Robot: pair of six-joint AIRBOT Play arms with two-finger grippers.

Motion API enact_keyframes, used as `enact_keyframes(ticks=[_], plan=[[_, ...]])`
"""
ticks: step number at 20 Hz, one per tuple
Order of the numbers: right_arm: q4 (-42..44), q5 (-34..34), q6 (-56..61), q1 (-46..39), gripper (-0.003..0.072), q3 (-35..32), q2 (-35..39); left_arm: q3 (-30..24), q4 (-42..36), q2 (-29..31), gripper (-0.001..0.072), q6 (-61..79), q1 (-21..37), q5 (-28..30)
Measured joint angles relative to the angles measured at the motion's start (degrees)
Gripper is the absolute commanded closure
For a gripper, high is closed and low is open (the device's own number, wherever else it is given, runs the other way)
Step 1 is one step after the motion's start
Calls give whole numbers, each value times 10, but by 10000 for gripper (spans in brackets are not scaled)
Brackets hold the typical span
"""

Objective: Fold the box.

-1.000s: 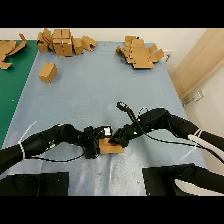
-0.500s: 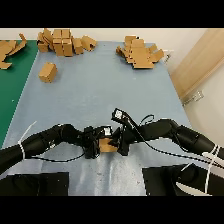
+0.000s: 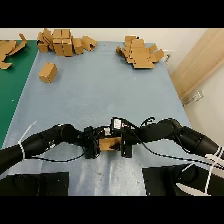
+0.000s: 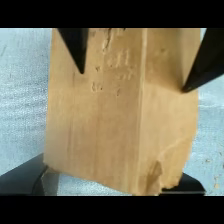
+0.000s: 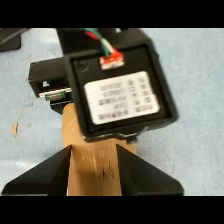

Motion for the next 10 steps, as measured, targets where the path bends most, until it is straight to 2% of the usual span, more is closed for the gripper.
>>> enact_keyframes(ticks=[6, 8, 10], plan=[[-37, -10, -60, 0, 249, 0, -2, 0, 0, 0, 190, 0, 0, 0], [-41, -7, -79, 0, 310, 0, -2, 0, 0, 0, 190, 0, 0, 0], [-45, -5, -92, 0, 326, 0, -2, 0, 0, 0, 190, 0, 0, 0]])
